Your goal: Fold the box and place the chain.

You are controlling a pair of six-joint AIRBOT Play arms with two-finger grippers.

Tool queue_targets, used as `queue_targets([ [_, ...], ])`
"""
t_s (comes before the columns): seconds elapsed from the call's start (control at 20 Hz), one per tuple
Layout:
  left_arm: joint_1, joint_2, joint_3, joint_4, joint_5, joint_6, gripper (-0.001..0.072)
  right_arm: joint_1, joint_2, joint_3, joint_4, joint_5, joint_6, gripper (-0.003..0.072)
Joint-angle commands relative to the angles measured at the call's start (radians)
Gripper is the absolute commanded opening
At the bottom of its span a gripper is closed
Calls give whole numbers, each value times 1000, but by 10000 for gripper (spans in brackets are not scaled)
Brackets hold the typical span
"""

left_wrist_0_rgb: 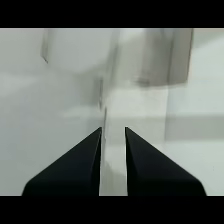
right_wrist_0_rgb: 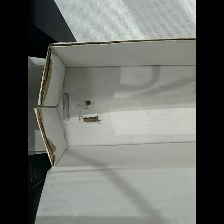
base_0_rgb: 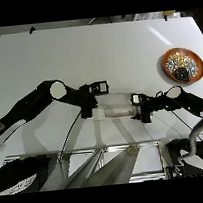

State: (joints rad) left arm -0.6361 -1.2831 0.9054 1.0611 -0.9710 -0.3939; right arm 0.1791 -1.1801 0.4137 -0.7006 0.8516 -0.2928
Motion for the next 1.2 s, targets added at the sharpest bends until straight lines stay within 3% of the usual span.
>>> queue_targets([
  [0.0,5,-29,0,101,-97,61,173,0,0,0,0,0,0,341],
  [0.15,6,-101,0,95,-69,110,238,0,0,0,0,0,0,341],
  [0.2,6,-122,0,90,-56,130,290,0,0,0,1,0,0,341],
  [0.45,6,-170,0,24,35,219,292,0,0,0,0,0,0,341],
  [0.75,-8,-204,-10,24,46,220,292,0,0,0,0,1,0,341],
  [1.15,-18,-130,-13,23,94,219,292,0,0,0,0,0,0,341],
])
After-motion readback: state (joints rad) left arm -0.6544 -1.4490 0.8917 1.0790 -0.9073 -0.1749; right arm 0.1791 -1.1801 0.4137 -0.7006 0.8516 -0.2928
